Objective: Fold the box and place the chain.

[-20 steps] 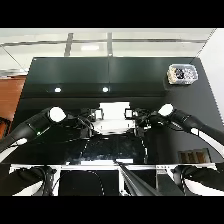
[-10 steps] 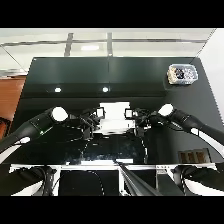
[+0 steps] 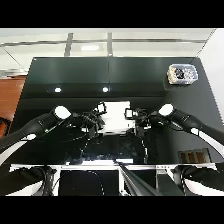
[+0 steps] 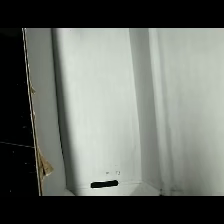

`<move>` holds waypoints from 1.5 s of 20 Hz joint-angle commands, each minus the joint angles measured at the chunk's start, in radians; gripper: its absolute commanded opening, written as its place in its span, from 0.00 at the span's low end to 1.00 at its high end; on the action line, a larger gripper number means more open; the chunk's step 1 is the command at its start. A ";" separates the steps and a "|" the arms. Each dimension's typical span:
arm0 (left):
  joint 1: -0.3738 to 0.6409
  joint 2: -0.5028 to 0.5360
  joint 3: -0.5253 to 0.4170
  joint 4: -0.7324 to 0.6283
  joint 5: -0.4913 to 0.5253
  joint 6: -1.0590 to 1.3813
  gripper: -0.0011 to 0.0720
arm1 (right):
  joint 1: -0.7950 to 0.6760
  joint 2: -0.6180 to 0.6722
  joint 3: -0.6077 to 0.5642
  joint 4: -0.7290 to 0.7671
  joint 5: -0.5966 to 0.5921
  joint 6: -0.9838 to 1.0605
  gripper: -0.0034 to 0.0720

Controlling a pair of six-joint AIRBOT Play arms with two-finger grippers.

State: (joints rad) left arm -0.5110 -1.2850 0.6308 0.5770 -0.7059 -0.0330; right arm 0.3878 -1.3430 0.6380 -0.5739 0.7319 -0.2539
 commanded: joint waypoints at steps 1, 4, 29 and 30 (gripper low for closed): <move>0.000 -0.017 0.001 -0.017 -0.001 0.007 0.28 | 0.001 0.000 0.000 0.000 0.001 0.000 0.31; 0.000 -0.017 0.001 -0.017 -0.005 0.007 0.16 | 0.001 0.000 0.000 0.000 0.000 0.000 0.31; 0.648 0.062 -0.150 -0.044 -0.392 -1.073 0.05 | 0.001 0.000 0.000 0.000 0.000 0.000 0.31; 0.629 0.024 -0.148 -0.043 -0.382 -1.065 0.05 | 0.001 0.000 0.000 0.000 0.000 0.000 0.31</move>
State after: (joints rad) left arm 0.0891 -1.1820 0.5251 0.7055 -1.0641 -1.1549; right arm 0.3878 -1.3430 0.6380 -0.5735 0.7319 -0.2539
